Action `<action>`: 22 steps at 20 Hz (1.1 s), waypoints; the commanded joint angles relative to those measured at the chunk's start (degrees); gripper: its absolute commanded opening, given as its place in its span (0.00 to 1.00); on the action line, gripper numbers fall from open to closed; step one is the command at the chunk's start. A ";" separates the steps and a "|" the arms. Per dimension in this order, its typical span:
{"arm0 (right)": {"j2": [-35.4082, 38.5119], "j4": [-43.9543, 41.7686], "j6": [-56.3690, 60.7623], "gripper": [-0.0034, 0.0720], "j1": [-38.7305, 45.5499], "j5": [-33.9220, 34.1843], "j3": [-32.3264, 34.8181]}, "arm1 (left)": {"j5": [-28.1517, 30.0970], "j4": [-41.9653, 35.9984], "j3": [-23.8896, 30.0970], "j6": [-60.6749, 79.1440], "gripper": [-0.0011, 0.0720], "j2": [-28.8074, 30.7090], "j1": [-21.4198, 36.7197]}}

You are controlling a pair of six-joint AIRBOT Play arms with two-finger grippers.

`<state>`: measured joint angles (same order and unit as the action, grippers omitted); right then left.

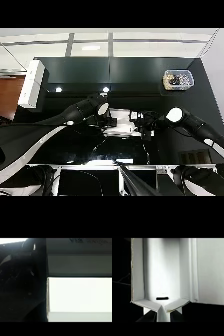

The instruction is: Fold the box and place the chain.

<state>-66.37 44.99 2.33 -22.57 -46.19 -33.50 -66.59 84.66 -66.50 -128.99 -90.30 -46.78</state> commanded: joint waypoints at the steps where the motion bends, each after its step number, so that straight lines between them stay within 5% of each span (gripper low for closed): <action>1: -0.02 -2.08 3.56 0.29 -0.07 -0.07 0.00 | 0.04 0.11 -0.02 -0.02 0.06 -0.02 -0.02; 10: -2.21 -10.97 3.54 0.29 -0.07 1.70 0.00 | 0.07 0.11 -0.02 -0.04 0.06 -0.02 -0.02; 22: -3.80 -10.78 3.43 0.29 -2.56 3.58 0.00 | 0.04 0.09 -0.02 -0.04 0.06 -0.02 -0.02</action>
<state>-70.11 34.26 5.80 -24.86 -43.05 -33.50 -66.59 84.82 -66.50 -128.99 -90.30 -46.78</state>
